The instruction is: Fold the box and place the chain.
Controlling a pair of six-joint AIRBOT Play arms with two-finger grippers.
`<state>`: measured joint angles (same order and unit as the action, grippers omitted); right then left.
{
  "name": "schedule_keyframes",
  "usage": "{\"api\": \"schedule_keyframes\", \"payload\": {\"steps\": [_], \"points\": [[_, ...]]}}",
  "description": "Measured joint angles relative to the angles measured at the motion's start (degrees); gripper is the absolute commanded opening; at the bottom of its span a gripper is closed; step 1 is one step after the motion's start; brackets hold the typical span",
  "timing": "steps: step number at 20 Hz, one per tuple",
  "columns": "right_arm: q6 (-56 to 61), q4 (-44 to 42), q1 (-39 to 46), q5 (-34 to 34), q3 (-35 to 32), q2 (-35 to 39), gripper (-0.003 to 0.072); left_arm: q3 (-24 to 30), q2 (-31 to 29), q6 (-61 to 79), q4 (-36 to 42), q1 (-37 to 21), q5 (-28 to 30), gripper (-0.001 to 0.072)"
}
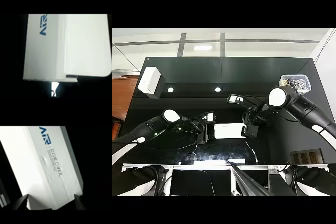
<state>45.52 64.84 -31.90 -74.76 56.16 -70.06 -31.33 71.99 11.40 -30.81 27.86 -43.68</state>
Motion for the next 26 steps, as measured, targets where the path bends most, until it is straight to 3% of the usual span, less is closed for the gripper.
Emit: {"api": "schedule_keyframes", "payload": {"steps": [12, 14, 15, 16, 20, 21, 22, 26], "points": [[1.1, 2.8, -1.8, 1.6, 0.0, 0.0, 0.068, 0.0, 0.0, 0.0, 0.0, 0.0, 0.0, 0.0388], [1.6, 2.9, -1.8, 1.7, 0.0, 0.0, 0.0354, 0.0, 0.0, 0.0, 0.0, 0.0, 0.0, 0.0388], [1.9, 2.9, -1.8, 1.7, 0.0, 0.0, 0.0305, 0.0, 0.0, 0.0, 0.0, 0.0, 0.0, 0.0389], [1.9, 2.9, -1.8, 1.6, 0.0, 0.0, 0.0304, 0.0, 0.0, 0.0, 0.0, 0.0, 0.0, 0.0389], [2.1, 2.9, -1.8, 1.5, 0.0, 0.0, 0.0307, 0.0, 0.0, 0.0, 0.0, 0.0, 0.0, 0.0389], [2.2, 2.9, -1.8, 1.4, 0.0, 0.0, 0.0444, 0.0, 0.0, 0.0, 0.0, 0.0, 0.0, 0.0389], [2.3, 2.9, -1.8, 1.4, 0.0, 0.0, 0.0709, 0.0, 0.0, 0.0, 0.0, 0.0, 0.0, 0.0389], [2.3, 3.0, -1.7, 1.7, 0.2, 0.0, 0.0695, 0.0, 0.0, 0.0, 0.0, 0.0, 0.0, 0.0388]]}}
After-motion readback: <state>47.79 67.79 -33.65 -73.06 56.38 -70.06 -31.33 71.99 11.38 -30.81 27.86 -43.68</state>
